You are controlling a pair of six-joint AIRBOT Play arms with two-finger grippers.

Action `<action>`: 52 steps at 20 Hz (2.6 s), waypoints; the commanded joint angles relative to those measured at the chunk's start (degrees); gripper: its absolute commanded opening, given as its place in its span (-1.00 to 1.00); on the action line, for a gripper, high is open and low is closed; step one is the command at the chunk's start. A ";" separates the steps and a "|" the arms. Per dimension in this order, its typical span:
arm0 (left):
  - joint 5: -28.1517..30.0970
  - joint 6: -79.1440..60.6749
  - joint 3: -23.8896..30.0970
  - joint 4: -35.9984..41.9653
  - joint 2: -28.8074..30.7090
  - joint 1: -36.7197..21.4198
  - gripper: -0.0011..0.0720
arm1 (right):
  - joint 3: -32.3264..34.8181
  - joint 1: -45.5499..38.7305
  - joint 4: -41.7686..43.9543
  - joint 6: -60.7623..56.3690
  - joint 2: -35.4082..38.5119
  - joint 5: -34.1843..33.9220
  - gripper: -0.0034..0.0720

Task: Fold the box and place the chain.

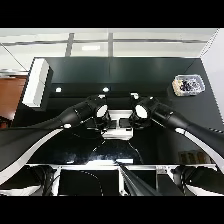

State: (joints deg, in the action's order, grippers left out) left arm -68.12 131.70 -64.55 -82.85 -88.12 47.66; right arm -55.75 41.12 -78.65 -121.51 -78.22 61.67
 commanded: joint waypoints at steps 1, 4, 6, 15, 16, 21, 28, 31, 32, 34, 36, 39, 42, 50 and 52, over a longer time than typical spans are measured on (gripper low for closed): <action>0.11 0.09 -0.04 0.02 0.00 -0.02 -0.89 | -0.07 -0.04 -1.55 5.20 5.92 1.86 -0.14; 0.00 0.09 -0.04 0.02 0.00 -0.02 -0.89 | -0.11 -1.70 0.35 11.50 17.77 4.46 -0.15; 0.04 0.09 -0.04 0.02 0.00 -0.02 -0.89 | -0.09 -4.98 -6.54 11.87 26.03 7.58 -0.15; 0.09 0.09 -0.04 0.00 0.00 -0.02 -0.89 | 6.49 -42.99 -36.57 6.14 27.36 -30.95 -0.43; 0.09 0.09 -0.04 0.00 0.00 -0.02 -0.89 | 6.05 -46.86 -34.16 3.08 24.17 -34.23 -0.42; 0.13 0.09 -0.04 0.00 0.00 -0.04 -0.89 | -11.61 -54.03 -12.28 18.10 0.37 -22.77 0.94; -0.09 0.09 -0.04 0.00 0.00 -0.02 -0.89 | -45.81 -57.24 -7.93 10.64 -25.73 10.05 0.93; -0.07 0.07 -0.04 0.00 0.00 -0.02 -0.89 | -47.89 -59.63 -7.87 2.84 -27.52 8.92 0.93; -0.07 0.07 -0.04 0.00 0.00 -0.02 -0.89 | -47.89 -60.26 -7.45 2.58 -27.91 8.94 0.93; -0.09 0.07 -0.04 0.02 0.00 -0.02 -0.89 | -47.91 -61.20 -6.84 2.51 -28.89 9.60 0.92; -0.07 0.07 -0.04 0.02 0.00 -0.02 -0.89 | -47.91 -61.44 -6.86 2.27 -29.99 9.79 0.84; -0.09 0.07 -0.04 0.02 0.00 -0.02 -0.89 | -47.91 -61.44 -6.88 1.49 -31.56 9.51 0.75; -0.04 0.07 -0.04 0.02 0.00 -0.02 -0.89 | -47.91 -61.44 -6.86 1.22 -33.11 8.81 0.75; -0.07 0.07 -0.04 0.02 0.00 -0.02 -0.89 | -47.91 -61.44 -7.06 1.27 -34.69 6.08 0.40; -0.09 0.07 -0.04 0.02 0.00 -0.02 -0.89 | -47.91 -61.44 -6.91 2.45 -34.69 6.38 0.36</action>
State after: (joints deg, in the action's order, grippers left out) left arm -68.16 131.79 -64.58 -82.83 -88.12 47.66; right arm -103.61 -20.29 -85.73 -120.16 -112.66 68.18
